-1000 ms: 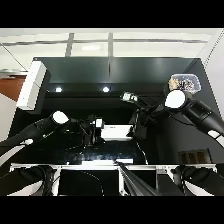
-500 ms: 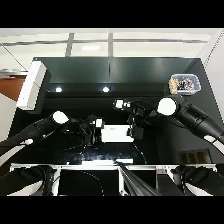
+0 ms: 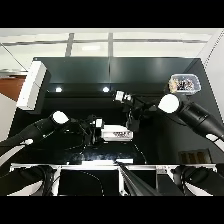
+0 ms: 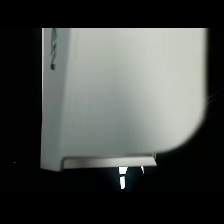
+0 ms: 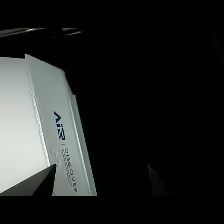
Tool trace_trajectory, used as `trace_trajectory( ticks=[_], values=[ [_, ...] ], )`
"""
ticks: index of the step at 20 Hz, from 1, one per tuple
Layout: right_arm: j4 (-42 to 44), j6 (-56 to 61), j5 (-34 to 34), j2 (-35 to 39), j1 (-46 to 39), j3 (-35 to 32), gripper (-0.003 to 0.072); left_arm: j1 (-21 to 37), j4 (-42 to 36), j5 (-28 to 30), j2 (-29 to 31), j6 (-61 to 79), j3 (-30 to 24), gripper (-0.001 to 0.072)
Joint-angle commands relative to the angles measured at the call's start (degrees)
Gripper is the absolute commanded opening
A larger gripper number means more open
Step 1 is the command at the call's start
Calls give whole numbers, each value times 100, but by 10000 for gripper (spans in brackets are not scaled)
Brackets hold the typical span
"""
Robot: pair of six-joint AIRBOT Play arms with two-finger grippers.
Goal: Fold the box and place the chain.
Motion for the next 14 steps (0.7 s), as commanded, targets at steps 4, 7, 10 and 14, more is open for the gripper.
trace_trajectory(
  ticks=[4, 7, 10, 14],
  values=[
    [-299, 920, 953, 1274, -1132, 92, 701, 0, 2, 0, -2, 2, 0, 395],
    [713, 885, 577, 1694, -1797, -817, 702, 0, 2, 0, -2, 2, 0, 395],
    [2238, -555, -369, 1622, -1508, -1722, 703, -2, 2, 0, -2, 2, 0, 395],
    [2240, -1799, -704, 1362, -673, -2081, 704, 0, 2, 0, -2, 2, 0, 395]
  ],
)
